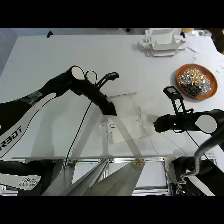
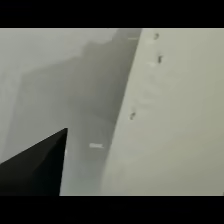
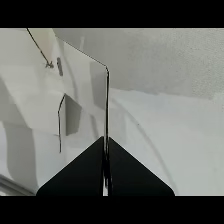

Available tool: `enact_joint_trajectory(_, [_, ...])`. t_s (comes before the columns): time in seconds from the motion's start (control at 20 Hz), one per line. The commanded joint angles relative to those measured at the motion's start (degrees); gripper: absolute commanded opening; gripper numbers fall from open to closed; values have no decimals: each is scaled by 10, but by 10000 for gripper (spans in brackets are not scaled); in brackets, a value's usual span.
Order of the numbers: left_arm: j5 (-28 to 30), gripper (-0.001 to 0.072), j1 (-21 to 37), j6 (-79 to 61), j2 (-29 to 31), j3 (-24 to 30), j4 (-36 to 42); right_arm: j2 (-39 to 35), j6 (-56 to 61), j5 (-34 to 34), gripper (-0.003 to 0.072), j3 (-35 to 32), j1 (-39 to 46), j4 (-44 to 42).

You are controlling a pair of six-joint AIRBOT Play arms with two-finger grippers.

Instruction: Fold the box and place the chain.

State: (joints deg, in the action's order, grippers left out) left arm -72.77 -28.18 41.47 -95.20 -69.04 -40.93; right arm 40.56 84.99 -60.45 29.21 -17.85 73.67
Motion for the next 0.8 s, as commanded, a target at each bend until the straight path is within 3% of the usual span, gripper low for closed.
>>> enact_joint_trajectory(0.0, [5, 423, -1, -27, -17, 0, 27, 0, 0, 0, 13, 0, -1, 0])
enact_joint_trajectory(0.05, [5, 279, 0, -29, -17, 0, 25, 0, 0, 0, 13, 0, -1, 0])
enact_joint_trajectory(0.15, [5, 230, 0, -34, -17, 0, 15, -1, 0, 0, 13, 0, -1, 0])
enact_joint_trajectory(0.2, [1, 79, 0, -47, -17, 0, 3, 0, 0, 0, 13, 0, -1, 0])
enact_joint_trajectory(0.25, [-3, 12, 0, -61, -17, 0, -7, -1, 0, -1, 13, 0, -1, 0])
enact_joint_trajectory(0.45, [0, 4, -1, -85, -11, 0, -29, -1, 0, -1, 14, 0, -1, -1])
enact_joint_trajectory(0.6, [13, 3, -1, -181, 8, 0, -26, -1, 0, 4, 17, 2, -1, 0])
enact_joint_trajectory(0.65, [24, 3, -2, -211, 16, 0, -23, -1, 0, 5, 68, 7, 0, 0])
enact_joint_trajectory(0.75, [62, 4, -7, -226, 30, 0, -24, -2, -2, 5, 310, 23, 0, 0])
